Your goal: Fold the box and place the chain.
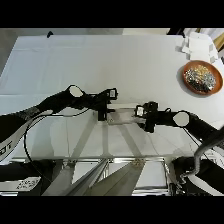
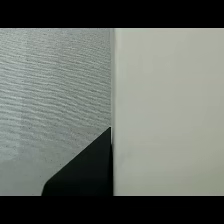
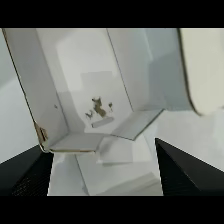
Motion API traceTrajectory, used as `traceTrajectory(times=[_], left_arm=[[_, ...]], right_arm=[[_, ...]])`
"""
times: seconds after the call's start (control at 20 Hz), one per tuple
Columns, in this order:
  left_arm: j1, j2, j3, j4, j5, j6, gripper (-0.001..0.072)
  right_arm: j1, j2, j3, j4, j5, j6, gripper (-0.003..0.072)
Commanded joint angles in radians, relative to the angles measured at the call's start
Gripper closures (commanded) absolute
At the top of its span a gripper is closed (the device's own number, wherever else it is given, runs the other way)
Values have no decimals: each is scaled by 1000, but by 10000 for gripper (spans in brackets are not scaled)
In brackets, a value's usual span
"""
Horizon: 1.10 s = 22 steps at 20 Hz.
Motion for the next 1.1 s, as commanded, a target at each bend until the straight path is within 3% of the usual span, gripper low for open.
traceTrajectory(times=[0.0,0.25,0.5,0.7,0.85,1.05], left_arm=[[-1,0,0,0,0,0,697],[-1,0,0,0,0,0,697],[-1,0,0,0,0,0,697],[-1,0,0,0,0,0,697],[-1,0,0,1,0,0,697],[-1,0,0,0,0,0,697]], right_arm=[[-64,-18,2,43,26,-82,0],[-155,-107,44,214,206,-375,1],[-166,-102,52,106,280,-365,1],[-90,1,-61,104,147,-362,-1],[-17,85,-144,135,-41,-238,-5],[42,101,-151,138,-131,-152,-4]])
